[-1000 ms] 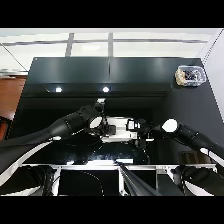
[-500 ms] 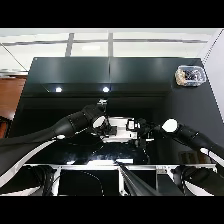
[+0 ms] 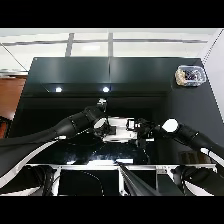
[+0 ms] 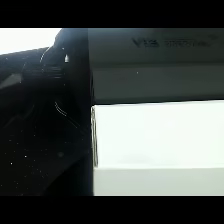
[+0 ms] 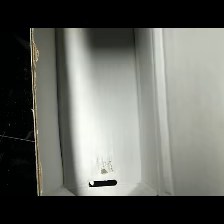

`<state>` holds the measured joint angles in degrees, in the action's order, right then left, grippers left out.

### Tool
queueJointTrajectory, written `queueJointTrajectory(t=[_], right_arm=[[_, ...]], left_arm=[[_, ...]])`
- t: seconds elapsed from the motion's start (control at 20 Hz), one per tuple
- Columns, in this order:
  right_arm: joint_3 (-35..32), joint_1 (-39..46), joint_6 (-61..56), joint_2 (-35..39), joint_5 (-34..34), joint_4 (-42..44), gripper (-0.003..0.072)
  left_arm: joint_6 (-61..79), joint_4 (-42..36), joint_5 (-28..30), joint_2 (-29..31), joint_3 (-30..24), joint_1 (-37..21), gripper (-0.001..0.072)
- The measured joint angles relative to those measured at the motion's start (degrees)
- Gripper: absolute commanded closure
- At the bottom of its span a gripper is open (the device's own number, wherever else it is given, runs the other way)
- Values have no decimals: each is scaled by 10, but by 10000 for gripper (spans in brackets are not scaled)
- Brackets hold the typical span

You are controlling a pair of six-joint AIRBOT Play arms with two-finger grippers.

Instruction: Fold the box and place the chain.

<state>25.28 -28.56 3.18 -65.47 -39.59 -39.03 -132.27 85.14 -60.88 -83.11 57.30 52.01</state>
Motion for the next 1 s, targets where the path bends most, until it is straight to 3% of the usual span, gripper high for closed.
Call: queueJointTrajectory(t=[0.1, 0.25, 0.4, 0.65, 0.7, 0.75, 0.8, 1.0], right_arm=[[0, 0, 0, 0, 0, 0, 281], [0, 0, 1, 0, 0, -1, 281], [0, 0, 0, 0, 0, -1, 280], [0, 0, 0, 0, 0, -1, 281], [0, 0, 0, 0, 0, 0, 281], [0, 0, 0, 0, 0, 0, 280], [0, 0, 0, 0, 0, 0, 281], [0, 0, 0, 0, 2, 0, 279]], left_arm=[[1, -1, 0, 0, 0, 0, 676], [5, -6, 3, 0, 2, 1, 370], [3, -5, 1, 0, 3, 0, 356], [-1, 0, -7, 0, 4, 0, 367], [-6, 2, -7, 0, 4, 0, 426], [-12, 5, -8, 0, 4, 0, 578], [-17, 7, -8, 0, 4, 0, 684], [-27, 12, -5, 0, 4, -1, 684]])
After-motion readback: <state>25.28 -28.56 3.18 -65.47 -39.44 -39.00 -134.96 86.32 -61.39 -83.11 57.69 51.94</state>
